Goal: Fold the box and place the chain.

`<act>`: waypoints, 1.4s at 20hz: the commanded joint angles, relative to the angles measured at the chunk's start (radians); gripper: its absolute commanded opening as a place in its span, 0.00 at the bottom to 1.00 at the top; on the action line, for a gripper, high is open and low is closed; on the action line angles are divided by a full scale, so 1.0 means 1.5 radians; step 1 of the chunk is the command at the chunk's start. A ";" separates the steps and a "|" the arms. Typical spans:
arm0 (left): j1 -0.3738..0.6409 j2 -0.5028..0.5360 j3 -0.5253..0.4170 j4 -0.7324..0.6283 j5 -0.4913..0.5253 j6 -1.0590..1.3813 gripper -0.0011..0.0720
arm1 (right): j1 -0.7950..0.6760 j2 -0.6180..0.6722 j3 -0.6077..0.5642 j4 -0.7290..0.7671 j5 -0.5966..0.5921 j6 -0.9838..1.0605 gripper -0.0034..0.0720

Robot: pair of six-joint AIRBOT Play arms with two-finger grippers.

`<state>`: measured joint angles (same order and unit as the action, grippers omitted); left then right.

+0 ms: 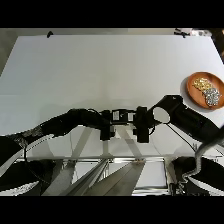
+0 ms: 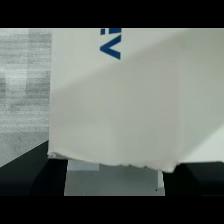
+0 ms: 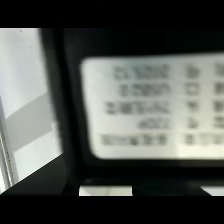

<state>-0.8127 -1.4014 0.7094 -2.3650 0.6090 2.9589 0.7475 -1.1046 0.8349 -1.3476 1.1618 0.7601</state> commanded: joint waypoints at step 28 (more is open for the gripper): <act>0.001 0.000 0.000 0.000 0.000 0.000 0.39 | 0.023 0.038 -0.020 -0.045 -0.090 0.158 0.38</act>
<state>-0.8127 -1.4014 0.7094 -2.3653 0.6071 2.9578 0.7849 -1.0637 0.8040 -1.3956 1.0306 0.9955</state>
